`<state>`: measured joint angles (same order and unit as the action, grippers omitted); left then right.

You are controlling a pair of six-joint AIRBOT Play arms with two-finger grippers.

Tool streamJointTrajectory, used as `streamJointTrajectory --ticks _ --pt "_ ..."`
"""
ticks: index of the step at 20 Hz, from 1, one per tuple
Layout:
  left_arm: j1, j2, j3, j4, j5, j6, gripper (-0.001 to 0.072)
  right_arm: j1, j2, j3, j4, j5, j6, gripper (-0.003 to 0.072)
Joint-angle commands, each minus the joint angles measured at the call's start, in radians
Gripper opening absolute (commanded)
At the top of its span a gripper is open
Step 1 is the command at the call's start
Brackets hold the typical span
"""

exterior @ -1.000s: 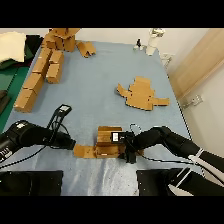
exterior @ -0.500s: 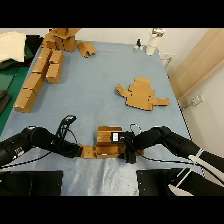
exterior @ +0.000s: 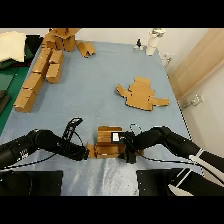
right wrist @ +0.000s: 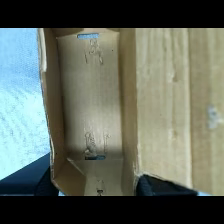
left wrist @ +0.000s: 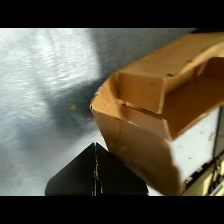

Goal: Fold the box.

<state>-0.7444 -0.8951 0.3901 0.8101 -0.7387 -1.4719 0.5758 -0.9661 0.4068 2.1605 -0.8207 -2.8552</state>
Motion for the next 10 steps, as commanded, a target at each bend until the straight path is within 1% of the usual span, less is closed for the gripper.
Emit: streamJointTrajectory --ticks 1,2,5,7,10 --pt "-0.004 -0.001 0.000 -0.130 0.006 0.098 0.0014 0.000 0.000 0.001 0.000 0.000 0.000 0.0499" --pt "-0.004 0.000 0.000 -0.161 0.005 0.131 0.0014 0.000 0.000 0.001 0.000 0.000 0.000 0.0498" --pt "-0.003 -0.001 0.018 -0.164 0.006 0.148 0.0014 0.000 0.000 0.001 0.000 0.000 0.000 0.0499" --pt "-0.002 -0.001 0.047 -0.135 0.004 0.137 0.0014 0.000 0.000 0.001 0.000 0.000 0.000 0.0499" --pt "-0.002 -0.001 0.091 -0.070 0.002 0.044 0.0018 0.000 0.000 0.001 0.000 0.000 0.000 0.0499"
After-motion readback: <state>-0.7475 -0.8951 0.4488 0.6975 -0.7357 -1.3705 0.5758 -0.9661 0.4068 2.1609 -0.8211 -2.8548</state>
